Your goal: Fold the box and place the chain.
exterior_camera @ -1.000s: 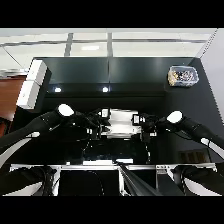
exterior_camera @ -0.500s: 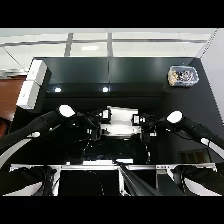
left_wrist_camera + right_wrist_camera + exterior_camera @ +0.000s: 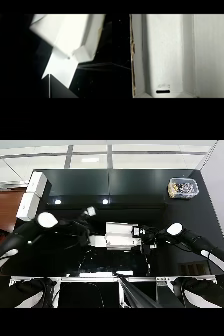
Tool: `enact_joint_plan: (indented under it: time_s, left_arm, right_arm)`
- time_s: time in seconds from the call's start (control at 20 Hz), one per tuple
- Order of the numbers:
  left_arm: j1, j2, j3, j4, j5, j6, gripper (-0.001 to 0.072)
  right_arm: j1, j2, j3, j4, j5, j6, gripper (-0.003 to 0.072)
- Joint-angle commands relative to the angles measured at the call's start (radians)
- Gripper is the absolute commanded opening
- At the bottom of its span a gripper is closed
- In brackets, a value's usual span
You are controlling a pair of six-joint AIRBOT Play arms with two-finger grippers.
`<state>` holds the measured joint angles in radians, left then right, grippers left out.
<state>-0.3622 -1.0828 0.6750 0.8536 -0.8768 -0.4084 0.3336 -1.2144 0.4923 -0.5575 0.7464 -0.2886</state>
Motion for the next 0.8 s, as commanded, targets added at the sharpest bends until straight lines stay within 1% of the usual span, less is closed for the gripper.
enact_joint_plan:
  time_s: [0.0, 0.1, 0.15, 0.2, 0.3, 0.35, 0.45, 0.55, 0.65, 0.75]
  left_arm:
    - [0.166, 0.074, -0.011, 0.153, -0.117, -0.476, 0.0029]
    - [0.262, 0.046, -0.049, 0.15, -0.142, -0.764, 0.003]
    - [0.305, 0.013, -0.068, 0.119, -0.171, -0.887, 0.003]
    - [0.338, -0.028, -0.084, 0.044, -0.209, -0.919, 0.003]
    - [0.362, -0.126, -0.099, -0.137, -0.257, -0.855, 0.0028]
    - [0.35, -0.174, -0.099, -0.204, -0.254, -0.833, 0.0027]
    - [0.3, -0.253, -0.095, -0.27, -0.211, -0.813, 0.0027]
    - [0.232, -0.313, -0.074, -0.275, -0.179, -0.807, 0.0028]
    - [0.173, -0.357, -0.043, -0.275, -0.179, -0.792, 0.0027]
    - [0.134, -0.381, -0.017, -0.276, -0.182, -0.774, 0.0028]
  right_arm:
    - [0.001, 0.0, 0.001, 0.0, 0.001, 0.0, 0.0201]
    - [0.001, 0.0, 0.001, 0.0, 0.0, 0.0, 0.0201]
    - [0.001, 0.0, 0.001, 0.0, 0.0, 0.0, 0.0201]
    - [0.001, 0.0, 0.001, 0.0, 0.001, 0.0, 0.0201]
    - [0.001, 0.0, 0.001, 0.0, 0.001, 0.0, 0.0201]
    - [0.001, 0.0, 0.001, 0.0, 0.001, 0.0, 0.0201]
    - [0.001, 0.0, 0.001, 0.0, 0.001, 0.0, 0.0201]
    - [0.001, 0.0, 0.001, 0.0, 0.0, 0.0, 0.0201]
    - [0.001, 0.0, 0.001, 0.0, 0.001, 0.0, 0.0201]
    - [0.001, 0.0, 0.001, 0.0, 0.001, 0.0, 0.0201]
